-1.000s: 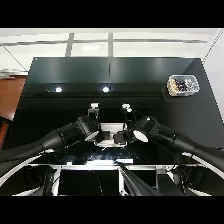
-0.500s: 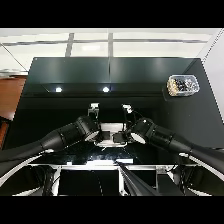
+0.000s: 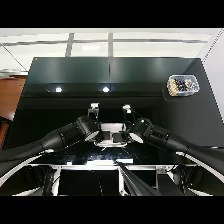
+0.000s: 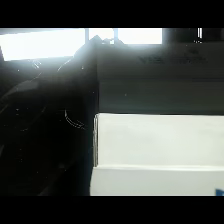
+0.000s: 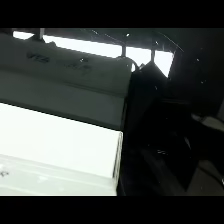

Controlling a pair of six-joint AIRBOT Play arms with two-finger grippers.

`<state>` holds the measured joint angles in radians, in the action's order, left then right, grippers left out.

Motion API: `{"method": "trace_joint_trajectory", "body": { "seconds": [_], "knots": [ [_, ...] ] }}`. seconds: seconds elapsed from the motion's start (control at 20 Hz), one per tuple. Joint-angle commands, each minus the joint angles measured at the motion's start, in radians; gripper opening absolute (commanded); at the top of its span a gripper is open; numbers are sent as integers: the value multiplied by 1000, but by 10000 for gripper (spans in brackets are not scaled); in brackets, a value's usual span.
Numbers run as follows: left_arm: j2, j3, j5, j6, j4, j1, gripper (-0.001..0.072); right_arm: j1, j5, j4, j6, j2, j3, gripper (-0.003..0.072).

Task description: Fold the box and place the chain.

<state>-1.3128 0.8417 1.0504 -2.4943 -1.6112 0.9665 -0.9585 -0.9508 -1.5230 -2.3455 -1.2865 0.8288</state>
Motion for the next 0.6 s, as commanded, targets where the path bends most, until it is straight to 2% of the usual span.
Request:
{"method": "trace_joint_trajectory", "body": {
  "seconds": [0.0,0.55],
  "knots": [
    [-1,0,1,0,0,0,29,-1,16,0,-7,-4,1,197],
    [-1,0,2,0,0,0,29,-1,4,0,-7,-46,21,196]
  ]
}}
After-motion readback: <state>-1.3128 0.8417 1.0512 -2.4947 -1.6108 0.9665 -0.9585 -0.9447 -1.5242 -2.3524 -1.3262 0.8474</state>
